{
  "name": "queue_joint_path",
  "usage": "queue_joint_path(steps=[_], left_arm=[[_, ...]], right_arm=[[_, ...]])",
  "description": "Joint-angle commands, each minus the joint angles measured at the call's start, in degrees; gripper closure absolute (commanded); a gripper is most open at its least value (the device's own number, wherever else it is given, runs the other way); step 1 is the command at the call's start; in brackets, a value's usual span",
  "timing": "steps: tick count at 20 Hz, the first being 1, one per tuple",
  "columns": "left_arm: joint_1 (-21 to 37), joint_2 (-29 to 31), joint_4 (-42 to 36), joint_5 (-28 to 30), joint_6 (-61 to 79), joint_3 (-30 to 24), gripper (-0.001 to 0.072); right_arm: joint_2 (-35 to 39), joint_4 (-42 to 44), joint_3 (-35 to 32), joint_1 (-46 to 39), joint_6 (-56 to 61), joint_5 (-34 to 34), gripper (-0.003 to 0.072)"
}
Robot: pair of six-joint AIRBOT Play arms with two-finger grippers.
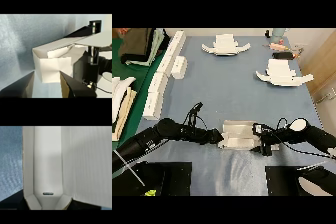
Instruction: Fold the box.
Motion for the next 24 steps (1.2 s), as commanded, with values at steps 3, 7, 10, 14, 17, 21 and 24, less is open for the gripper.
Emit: queue_joint_path(steps=[3,7,10,14,17,21,24], left_arm=[[-1.4,-0.6,-0.3,5.9,0.1,0.0,0.0225],[-4.2,-3.3,2.0,4.3,-5.1,2.2,0.0232],[-9.8,-6.7,16.5,4.3,-23.1,6.8,0.0237],[-15.0,-12.2,31.1,0.2,-41.6,13.1,0.0237],[-17.4,-16.2,35.5,-3.6,-48.8,17.6,0.0238],[-20.0,-20.1,42.1,-7.1,-56.5,22.4,0.0238],[-21.5,-22.6,46.0,-10.9,-60.6,25.3,0.0267]], right_arm=[[0.0,0.0,0.0,0.0,0.0,0.0,0.0141],[0.0,0.0,0.0,0.0,0.0,0.0,0.0141],[0.0,0.0,0.0,0.0,0.0,0.0,0.0141],[0.0,0.0,0.0,0.0,0.0,0.0,0.0141],[0.0,0.0,0.0,0.0,0.0,0.0,0.0141],[0.0,0.0,0.0,0.0,0.0,0.0,0.0141],[0.0,0.0,0.0,0.0,0.0,0.0,0.0141]])
